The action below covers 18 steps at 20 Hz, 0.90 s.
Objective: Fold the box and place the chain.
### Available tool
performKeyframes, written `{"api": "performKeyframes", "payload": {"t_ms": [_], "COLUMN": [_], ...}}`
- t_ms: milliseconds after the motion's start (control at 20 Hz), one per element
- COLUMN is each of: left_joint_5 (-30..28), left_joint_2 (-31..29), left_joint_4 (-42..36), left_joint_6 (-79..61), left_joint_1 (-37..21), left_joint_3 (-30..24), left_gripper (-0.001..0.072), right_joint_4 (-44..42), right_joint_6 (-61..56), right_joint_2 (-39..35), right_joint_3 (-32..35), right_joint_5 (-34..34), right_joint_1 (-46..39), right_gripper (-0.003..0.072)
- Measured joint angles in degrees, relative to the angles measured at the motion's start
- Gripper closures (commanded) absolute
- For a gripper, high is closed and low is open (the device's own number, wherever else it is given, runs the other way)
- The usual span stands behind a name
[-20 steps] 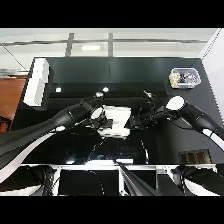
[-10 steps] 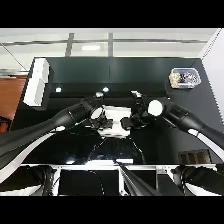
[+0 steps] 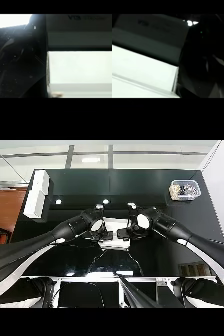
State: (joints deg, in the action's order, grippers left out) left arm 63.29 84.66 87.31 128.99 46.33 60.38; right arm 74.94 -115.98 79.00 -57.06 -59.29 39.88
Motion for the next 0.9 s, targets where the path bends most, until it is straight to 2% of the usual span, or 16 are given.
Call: {"api": "performKeyframes", "payload": {"t_ms": [250,750,800,850,900], "left_joint_5": [0.09,-0.09,-0.09,-0.11,-0.35], "left_joint_2": [0.0,0.0,0.0,0.0,0.0], "left_joint_4": [0.02,0.04,0.04,0.02,-0.07], "left_joint_6": [0.0,0.09,0.09,0.09,0.07], "left_joint_1": [0.0,0.0,0.0,0.02,0.02], "left_joint_3": [0.0,0.0,0.0,0.0,0.0], "left_gripper": [0.068,0.068,0.068,0.068,0.068], "right_joint_4": [4.2,6.67,6.67,6.49,6.25], "right_joint_6": [-7.43,-15.26,-15.41,-15.47,-15.67], "right_joint_2": [2.38,4.83,5.01,5.14,5.25], "right_joint_3": [-2.32,-2.89,-2.89,-2.89,-2.89], "right_joint_5": [-4.5,-6.01,-6.08,-6.05,-5.9], "right_joint_1": [1.29,3.3,3.37,3.39,3.41], "right_gripper": [0.0373,0.0385,0.0457,0.0626,0.0669]}}
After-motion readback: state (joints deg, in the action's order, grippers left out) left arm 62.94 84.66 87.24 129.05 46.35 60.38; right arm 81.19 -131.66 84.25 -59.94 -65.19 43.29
